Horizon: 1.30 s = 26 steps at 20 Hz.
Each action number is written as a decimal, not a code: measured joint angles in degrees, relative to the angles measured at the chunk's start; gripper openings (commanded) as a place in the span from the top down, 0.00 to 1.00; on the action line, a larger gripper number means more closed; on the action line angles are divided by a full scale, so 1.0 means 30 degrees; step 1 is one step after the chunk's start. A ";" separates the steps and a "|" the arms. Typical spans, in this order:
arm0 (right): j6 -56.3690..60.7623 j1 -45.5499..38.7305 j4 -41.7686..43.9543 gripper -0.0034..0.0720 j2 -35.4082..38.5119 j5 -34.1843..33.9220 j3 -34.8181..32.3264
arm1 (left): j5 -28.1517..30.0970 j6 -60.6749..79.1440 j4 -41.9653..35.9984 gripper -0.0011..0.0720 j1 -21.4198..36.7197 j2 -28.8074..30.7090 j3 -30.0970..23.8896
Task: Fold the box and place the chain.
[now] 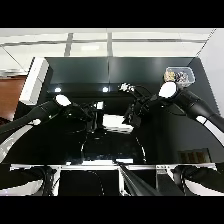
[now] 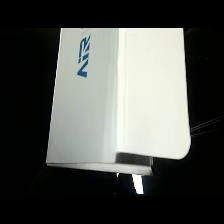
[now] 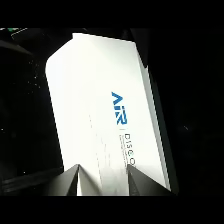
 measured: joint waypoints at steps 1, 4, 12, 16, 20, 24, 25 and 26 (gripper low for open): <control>0.0211 0.0029 -0.0197 0.79 0.0000 0.0022 0.0000 | -0.0007 0.0000 0.0000 0.39 0.0000 0.0000 0.0000; 0.0998 0.0153 -0.0845 0.78 0.0007 0.0000 0.0007 | 0.0000 -0.0022 -0.0007 0.39 0.0000 0.0000 0.0000; 0.1566 0.0277 -0.1472 0.78 0.0066 -0.0204 0.0007 | 0.0022 -0.0029 -0.0022 0.39 0.0000 0.0000 0.0000; 0.1610 0.0313 -0.1617 0.78 0.0051 -0.0007 0.0007 | 0.0022 0.0007 -0.0015 0.39 0.0000 0.0000 0.0000; 0.1865 0.0335 -0.1829 0.78 0.0051 0.0000 0.0022 | 0.0022 0.0007 -0.0015 0.39 0.0000 0.0000 0.0000; 0.2004 0.0335 -0.1938 0.87 0.0051 -0.0204 0.0066 | 0.0015 -0.0051 -0.0022 0.39 0.0000 0.0000 0.0000; 0.2011 0.0350 -0.1982 0.87 0.0066 -0.0255 0.0109 | 0.0029 -0.0051 -0.0036 0.39 0.0000 0.0000 0.0000; 0.2018 0.0350 -0.2040 0.87 0.0066 -0.0372 0.0175 | 0.0066 -0.0051 -0.0073 0.39 0.0000 0.0000 0.0000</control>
